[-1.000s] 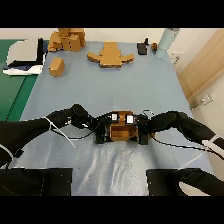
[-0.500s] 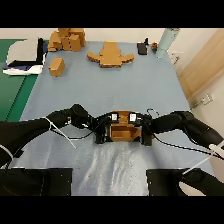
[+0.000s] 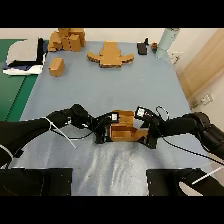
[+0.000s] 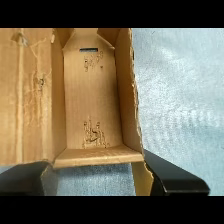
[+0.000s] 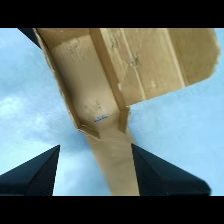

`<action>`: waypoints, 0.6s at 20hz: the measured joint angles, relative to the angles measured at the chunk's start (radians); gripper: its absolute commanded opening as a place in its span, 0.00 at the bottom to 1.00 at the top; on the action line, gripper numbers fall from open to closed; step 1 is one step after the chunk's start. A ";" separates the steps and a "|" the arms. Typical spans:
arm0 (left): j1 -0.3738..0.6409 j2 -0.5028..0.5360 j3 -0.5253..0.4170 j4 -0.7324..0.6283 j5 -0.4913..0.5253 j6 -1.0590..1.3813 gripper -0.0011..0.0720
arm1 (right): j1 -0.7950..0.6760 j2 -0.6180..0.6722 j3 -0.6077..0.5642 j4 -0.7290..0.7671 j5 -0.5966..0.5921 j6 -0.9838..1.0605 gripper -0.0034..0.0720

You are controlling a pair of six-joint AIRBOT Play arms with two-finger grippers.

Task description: Fold the box.

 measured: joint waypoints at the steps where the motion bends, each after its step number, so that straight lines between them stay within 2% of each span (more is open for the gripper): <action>1: 0.000 0.000 0.000 0.000 0.000 0.000 0.83 | 0.000 0.004 0.000 0.027 -0.016 0.022 0.98; 6: 0.000 0.000 0.000 0.000 -0.001 0.000 0.83 | 0.000 0.013 0.000 0.151 -0.081 0.145 0.98; 12: 0.000 0.000 0.000 0.000 0.000 0.000 0.83 | 0.000 0.014 0.000 0.195 -0.103 0.234 0.98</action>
